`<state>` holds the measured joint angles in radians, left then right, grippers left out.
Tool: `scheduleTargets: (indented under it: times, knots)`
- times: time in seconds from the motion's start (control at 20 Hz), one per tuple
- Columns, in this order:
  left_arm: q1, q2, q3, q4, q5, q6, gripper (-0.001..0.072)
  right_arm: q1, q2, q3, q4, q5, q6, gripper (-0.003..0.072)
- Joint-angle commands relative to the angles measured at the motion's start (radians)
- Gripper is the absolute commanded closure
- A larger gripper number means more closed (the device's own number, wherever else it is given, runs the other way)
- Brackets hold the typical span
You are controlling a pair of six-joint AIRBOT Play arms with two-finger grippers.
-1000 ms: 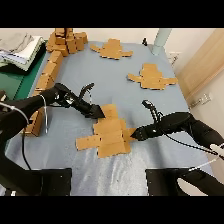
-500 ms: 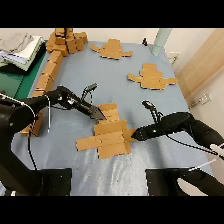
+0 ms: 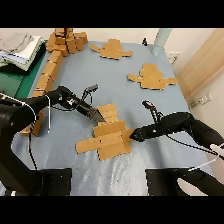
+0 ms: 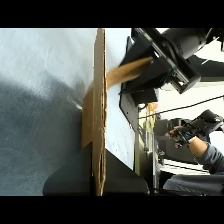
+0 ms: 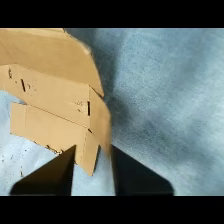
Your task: Fold the box.
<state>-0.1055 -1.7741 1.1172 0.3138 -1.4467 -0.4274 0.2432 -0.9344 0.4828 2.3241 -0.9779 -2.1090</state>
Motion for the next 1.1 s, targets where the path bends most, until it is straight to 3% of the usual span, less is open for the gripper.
scheduleTargets:
  times: [0.0,0.15,0.2,0.25,0.4,0.45,0.55,0.65,0.95,1.05]
  knots:
    - [-0.001,0.001,0.012,0.001,0.011,0.047,0.07,-0.003,0.001,0.021,-0.072,0.021,0.068,0.0305]
    - [-0.02,0.036,0.034,0.006,0.078,0.093,0.0701,-0.051,0.007,0.137,-0.289,-0.019,0.25,0.028]
    - [-0.04,0.063,0.034,0.013,0.105,0.115,0.0701,-0.072,0.012,0.187,-0.343,-0.039,0.294,0.019]
    - [-0.064,0.093,0.029,0.021,0.138,0.138,0.0702,-0.093,0.017,0.24,-0.391,-0.048,0.333,0.0147]
    - [-0.144,0.207,-0.018,0.035,0.316,0.244,0.0702,-0.136,0.032,0.363,-0.438,-0.049,0.375,0.0147]
    - [-0.169,0.246,-0.045,0.034,0.385,0.285,0.0702,-0.139,0.032,0.387,-0.436,-0.048,0.381,0.0155]
    - [-0.216,0.33,-0.113,0.024,0.508,0.37,0.0702,-0.137,0.029,0.394,-0.423,-0.045,0.381,0.0285]
    - [-0.249,0.405,-0.172,0.035,0.581,0.425,0.0701,-0.137,0.016,0.389,-0.401,-0.04,0.381,0.0289]
    - [-0.31,0.44,-0.212,0.119,0.638,0.417,0.0701,-0.135,-0.035,0.369,-0.315,-0.008,0.36,0.029]
    - [-0.319,0.439,-0.212,0.118,0.66,0.417,0.0701,-0.135,-0.043,0.369,-0.308,-0.003,0.346,0.035]
